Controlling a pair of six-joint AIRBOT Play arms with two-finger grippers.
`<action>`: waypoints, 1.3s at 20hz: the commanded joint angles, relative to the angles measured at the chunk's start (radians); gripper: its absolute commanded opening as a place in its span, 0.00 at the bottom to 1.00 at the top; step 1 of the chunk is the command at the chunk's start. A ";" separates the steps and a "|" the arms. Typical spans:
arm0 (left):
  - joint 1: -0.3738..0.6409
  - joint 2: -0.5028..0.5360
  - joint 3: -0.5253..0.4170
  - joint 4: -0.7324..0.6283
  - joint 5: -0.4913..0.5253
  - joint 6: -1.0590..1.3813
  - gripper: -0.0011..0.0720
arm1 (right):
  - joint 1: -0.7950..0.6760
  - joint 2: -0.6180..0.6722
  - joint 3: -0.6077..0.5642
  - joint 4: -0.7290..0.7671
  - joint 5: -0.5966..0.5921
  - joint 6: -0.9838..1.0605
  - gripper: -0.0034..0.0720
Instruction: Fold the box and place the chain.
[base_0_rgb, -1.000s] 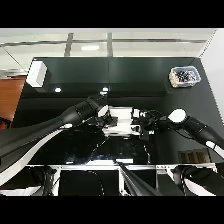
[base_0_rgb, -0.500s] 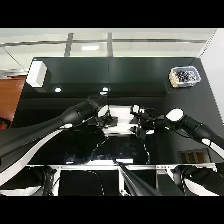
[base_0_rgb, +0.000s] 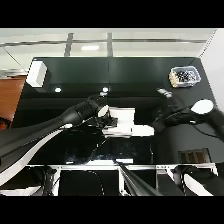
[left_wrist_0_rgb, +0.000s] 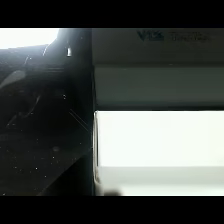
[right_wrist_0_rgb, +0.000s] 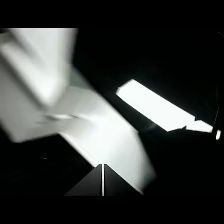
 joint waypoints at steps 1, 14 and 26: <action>0.001 0.001 0.001 0.002 -0.004 0.000 0.05 | -0.309 0.027 -0.052 -0.127 0.007 0.448 0.07; 0.001 0.001 0.001 0.002 -0.004 0.000 0.05 | 0.024 -0.180 -0.182 0.337 -0.098 0.159 0.07; 0.001 0.001 0.001 0.002 -0.004 0.000 0.05 | 0.144 -0.180 -0.018 0.392 0.049 0.130 0.55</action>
